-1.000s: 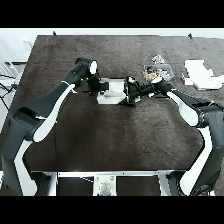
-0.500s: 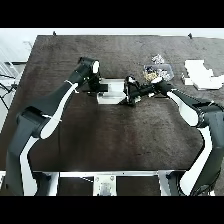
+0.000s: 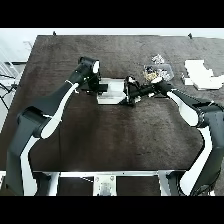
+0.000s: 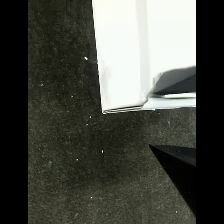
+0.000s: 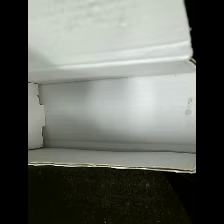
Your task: Fold the box and place the chain.
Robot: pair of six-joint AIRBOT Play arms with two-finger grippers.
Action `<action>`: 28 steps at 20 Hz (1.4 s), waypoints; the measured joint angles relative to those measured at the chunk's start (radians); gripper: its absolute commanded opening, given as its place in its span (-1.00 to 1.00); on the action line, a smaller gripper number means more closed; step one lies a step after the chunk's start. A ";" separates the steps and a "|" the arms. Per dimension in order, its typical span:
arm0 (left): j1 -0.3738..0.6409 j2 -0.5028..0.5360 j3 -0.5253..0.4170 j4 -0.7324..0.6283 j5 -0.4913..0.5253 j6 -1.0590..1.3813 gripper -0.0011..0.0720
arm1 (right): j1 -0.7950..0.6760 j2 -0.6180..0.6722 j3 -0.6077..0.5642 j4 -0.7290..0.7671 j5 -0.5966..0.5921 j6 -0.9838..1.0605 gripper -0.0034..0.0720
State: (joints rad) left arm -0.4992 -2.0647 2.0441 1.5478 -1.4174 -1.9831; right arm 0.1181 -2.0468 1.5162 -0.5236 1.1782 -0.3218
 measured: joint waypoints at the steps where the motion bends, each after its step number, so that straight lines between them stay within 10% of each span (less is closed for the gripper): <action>1: -0.004 -0.001 0.000 0.005 0.001 0.005 0.01 | 0.000 0.000 0.000 0.000 0.000 0.000 0.42; 10: -0.024 -0.023 0.000 0.008 0.010 -0.039 -0.02 | 0.000 0.000 0.000 0.000 0.000 -0.001 0.42; 17: -0.027 -0.026 0.001 0.008 0.014 -0.079 -0.51 | 0.000 0.000 0.000 0.000 0.000 -0.001 0.42; 19: -0.027 -0.027 0.001 0.007 0.014 -0.084 -0.92 | 0.000 0.000 0.000 0.000 0.000 -0.001 0.42; 25: -0.026 -0.028 0.000 0.000 0.026 -0.089 -0.91 | 0.000 0.000 0.000 0.000 0.000 0.000 0.42; 28: -0.025 -0.024 -0.001 -0.004 0.043 -0.091 -0.42 | 0.000 0.000 0.000 0.000 0.000 -0.002 0.42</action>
